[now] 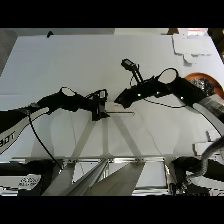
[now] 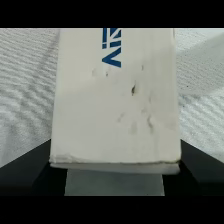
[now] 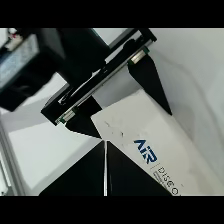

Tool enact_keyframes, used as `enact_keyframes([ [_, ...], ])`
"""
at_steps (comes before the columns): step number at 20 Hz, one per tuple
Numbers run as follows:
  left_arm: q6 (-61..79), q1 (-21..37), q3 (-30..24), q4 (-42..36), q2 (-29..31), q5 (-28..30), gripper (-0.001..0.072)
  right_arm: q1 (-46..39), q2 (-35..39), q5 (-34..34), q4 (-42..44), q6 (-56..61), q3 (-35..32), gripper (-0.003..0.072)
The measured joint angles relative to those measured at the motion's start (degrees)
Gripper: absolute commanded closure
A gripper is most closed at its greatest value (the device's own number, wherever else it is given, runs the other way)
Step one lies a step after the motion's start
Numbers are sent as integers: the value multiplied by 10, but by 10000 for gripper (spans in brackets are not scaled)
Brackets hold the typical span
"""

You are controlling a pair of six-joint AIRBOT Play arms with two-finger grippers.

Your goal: Fold the box and place the chain.

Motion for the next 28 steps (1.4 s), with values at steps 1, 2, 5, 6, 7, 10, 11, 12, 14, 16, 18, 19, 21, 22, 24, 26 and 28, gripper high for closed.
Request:
enact_keyframes([
  [1,0,0,0,0,0,0,432,0,-10,-2,12,0,-8,682],
  [2,0,0,0,0,0,0,432,0,-19,-4,20,0,-14,682],
  [5,0,0,0,0,0,0,432,-1,-47,-6,36,0,-34,681],
  [6,0,0,0,0,0,0,432,-1,-52,-6,38,0,-39,681],
  [7,1,0,0,0,0,0,432,-1,-57,-5,38,0,-43,681],
  [10,1,0,0,0,0,0,432,-1,-64,-3,35,0,-49,682],
  [11,1,0,0,0,0,0,432,-1,-65,-3,34,0,-50,682],
  [12,1,0,0,0,0,0,432,-1,-66,-2,32,0,-50,682],
  [14,1,0,0,0,0,0,432,-1,-67,-1,31,-2,-52,681],
  [16,0,0,0,0,0,0,432,-1,-68,0,29,-2,-52,681],
  [18,0,0,0,0,0,0,432,-1,-67,-1,29,-2,-52,680],
  [19,0,0,0,0,0,0,432,-1,-65,-3,28,0,-53,680],
  [21,-1,0,0,0,0,0,432,-1,-49,-4,19,1,-54,680],
  [22,-1,0,0,0,0,0,432,-1,-35,-7,17,1,-54,680],
  [24,-1,0,0,0,0,0,432,-1,4,-15,21,0,-52,680],
  [26,-1,0,0,0,0,0,432,-1,56,-13,0,8,-49,680],
  [28,-1,0,0,0,0,0,432,-1,118,-1,-65,45,-49,680],
])
